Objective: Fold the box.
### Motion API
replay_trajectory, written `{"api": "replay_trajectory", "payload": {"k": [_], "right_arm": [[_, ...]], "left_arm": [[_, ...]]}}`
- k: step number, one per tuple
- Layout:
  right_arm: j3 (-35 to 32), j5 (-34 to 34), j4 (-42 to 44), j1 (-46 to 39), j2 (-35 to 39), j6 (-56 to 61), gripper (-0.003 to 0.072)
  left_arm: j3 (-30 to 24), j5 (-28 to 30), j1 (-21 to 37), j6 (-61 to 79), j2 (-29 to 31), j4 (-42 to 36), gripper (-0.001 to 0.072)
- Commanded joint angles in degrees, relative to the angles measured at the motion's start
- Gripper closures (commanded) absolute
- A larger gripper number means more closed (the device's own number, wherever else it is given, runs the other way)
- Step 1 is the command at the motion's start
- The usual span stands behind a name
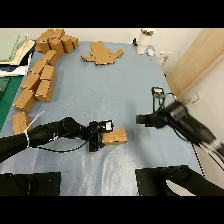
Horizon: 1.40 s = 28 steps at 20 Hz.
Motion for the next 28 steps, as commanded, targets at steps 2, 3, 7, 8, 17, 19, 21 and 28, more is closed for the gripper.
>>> {"api": "replay_trajectory", "payload": {"k": [2,3,7,8,17,19,21,28], "right_arm": [[13.5,-5.4,6.6,-4.3,-16.9,-11.8,0.0682],[15.8,-5.1,7.2,-4.3,-18.8,-11.8,0.0682],[19.7,-3.8,8.9,-4.3,-21.1,-11.5,0.0682],[19.7,-4.0,9.0,-4.3,-21.1,-11.5,0.0682],[19.7,-4.0,9.0,-4.3,-21.1,-11.5,0.0682],[19.7,-4.0,8.9,-4.3,-21.1,-11.5,0.0682],[19.7,-4.0,9.0,-4.3,-21.1,-11.5,0.0682],[19.7,-4.0,9.0,-4.3,-21.1,-11.5,0.0682]], "left_arm": [[0.0,0.0,0.0,0.0,0.0,0.0,0.0185],[0.0,-0.1,0.0,0.0,0.0,0.0,0.0185],[0.0,-0.3,0.0,0.0,0.0,0.0,0.0186],[0.0,-0.3,0.0,0.0,0.0,0.0,0.0185],[0.5,3.0,6.1,-30.7,10.4,14.1,0.0186],[0.5,1.3,12.4,-47.2,14.0,23.8,0.0186],[0.5,-5.1,19.6,-60.5,16.4,32.5,0.0186],[0.4,-21.5,37.8,-82.0,17.1,47.0,0.0184]]}}
